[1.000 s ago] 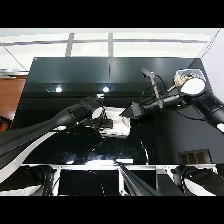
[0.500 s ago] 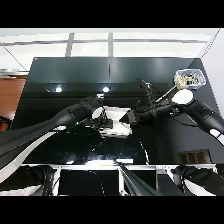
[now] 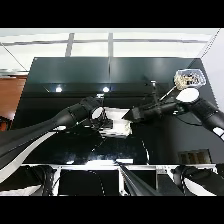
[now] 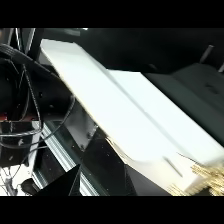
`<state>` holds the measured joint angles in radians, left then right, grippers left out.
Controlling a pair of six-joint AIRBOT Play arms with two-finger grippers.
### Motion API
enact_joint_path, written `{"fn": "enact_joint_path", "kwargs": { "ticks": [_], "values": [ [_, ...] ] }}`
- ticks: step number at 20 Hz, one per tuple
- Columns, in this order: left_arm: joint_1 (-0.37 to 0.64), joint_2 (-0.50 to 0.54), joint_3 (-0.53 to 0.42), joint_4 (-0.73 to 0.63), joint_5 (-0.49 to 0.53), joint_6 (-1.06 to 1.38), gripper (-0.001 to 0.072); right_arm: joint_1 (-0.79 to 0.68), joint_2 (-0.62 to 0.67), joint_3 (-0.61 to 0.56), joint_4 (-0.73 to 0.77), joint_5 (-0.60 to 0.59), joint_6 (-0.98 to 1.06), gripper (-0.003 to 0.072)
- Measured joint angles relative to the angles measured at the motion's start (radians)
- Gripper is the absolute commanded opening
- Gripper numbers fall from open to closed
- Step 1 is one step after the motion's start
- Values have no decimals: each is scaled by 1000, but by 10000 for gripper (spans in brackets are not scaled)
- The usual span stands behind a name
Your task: Fold the box and place the chain.
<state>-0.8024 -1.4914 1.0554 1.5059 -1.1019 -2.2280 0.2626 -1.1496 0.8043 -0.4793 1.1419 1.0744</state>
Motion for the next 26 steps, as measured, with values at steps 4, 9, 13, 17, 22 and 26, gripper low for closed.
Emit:
{"fn": "enact_joint_path", "kwargs": {
  "ticks": [4, 9, 13, 17, 22, 26],
  "values": [
    [0, 0, 0, 0, 0, 0, 34, -203, 25, 0, -82, 14, -2, 329],
    [0, 0, 0, 0, 0, 0, 34, -354, -6, -3, -360, -286, 189, 720],
    [0, 0, 0, 0, -5, 0, 34, -388, -122, 60, -460, -508, 339, 720],
    [0, 0, 0, 0, -6, 0, 34, -409, -275, 176, -528, -589, 504, 720],
    [0, 0, 0, 0, -6, 0, 34, -417, -418, 309, -612, -549, 608, 719],
    [0, 0, 0, 0, -6, 0, 34, -418, -469, 356, -636, -546, 635, 290]
  ]
}}
